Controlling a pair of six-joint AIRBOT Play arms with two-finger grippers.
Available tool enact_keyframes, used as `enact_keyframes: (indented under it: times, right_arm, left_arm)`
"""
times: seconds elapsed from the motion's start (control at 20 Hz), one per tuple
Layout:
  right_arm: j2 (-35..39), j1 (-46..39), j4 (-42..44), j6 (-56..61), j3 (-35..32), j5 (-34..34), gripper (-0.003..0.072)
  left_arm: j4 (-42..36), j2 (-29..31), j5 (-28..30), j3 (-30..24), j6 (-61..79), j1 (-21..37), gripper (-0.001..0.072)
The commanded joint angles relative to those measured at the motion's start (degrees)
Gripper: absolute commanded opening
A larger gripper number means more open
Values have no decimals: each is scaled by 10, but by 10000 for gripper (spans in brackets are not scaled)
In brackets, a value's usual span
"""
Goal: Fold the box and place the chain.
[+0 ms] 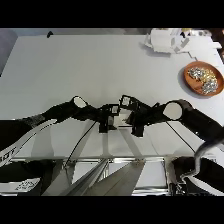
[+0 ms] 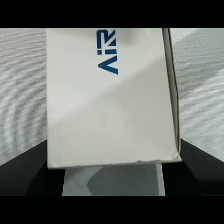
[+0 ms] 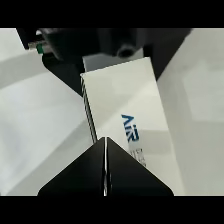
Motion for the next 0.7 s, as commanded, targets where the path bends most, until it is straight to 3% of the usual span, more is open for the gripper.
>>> enact_keyframes:
  times: [0.0,0.25,0.45,0.65]
  right_arm:
    - [67,-3,-97,134,14,24,15]
    - [92,-140,-278,328,14,189,14]
    - [87,-334,-281,353,14,248,14]
    - [87,-445,-247,362,14,258,15]
  left_arm:
    - [2,0,1,0,1,0,144]
    - [2,0,1,0,1,0,144]
    - [2,0,1,0,1,0,144]
    - [-16,0,1,0,1,0,144]
